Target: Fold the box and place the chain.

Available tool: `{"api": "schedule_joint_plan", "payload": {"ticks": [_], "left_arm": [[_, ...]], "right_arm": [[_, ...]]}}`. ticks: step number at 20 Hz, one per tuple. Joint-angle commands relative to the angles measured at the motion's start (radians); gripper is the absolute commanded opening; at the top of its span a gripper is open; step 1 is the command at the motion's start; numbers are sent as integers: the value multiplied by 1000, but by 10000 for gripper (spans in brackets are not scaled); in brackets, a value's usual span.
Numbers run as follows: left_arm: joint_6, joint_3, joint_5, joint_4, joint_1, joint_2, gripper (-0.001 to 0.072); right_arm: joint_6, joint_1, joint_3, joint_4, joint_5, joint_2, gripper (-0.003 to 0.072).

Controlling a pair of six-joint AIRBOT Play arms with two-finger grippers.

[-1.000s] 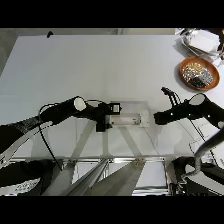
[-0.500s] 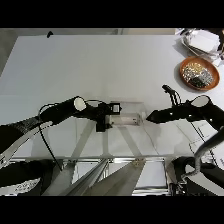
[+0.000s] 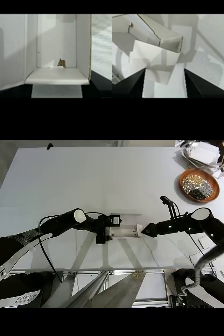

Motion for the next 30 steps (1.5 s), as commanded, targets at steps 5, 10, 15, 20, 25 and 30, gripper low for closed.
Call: {"api": "schedule_joint_plan", "payload": {"ticks": [5,10,15,20,25,30], "left_arm": [[0,1,0,0,0,0,212],[0,1,1,0,0,0,212],[0,1,0,0,0,0,212],[0,1,0,0,0,0,212],[0,1,0,0,0,0,212],[0,1,0,0,0,0,212]], "right_arm": [[159,132,10,-66,-118,3,509],[359,211,74,-206,-138,-1,493],[566,308,102,-356,-136,-23,461],[713,384,141,-428,-159,-24,459],[851,466,148,-516,-163,-29,457],[974,541,149,-604,-190,-29,431]]}}
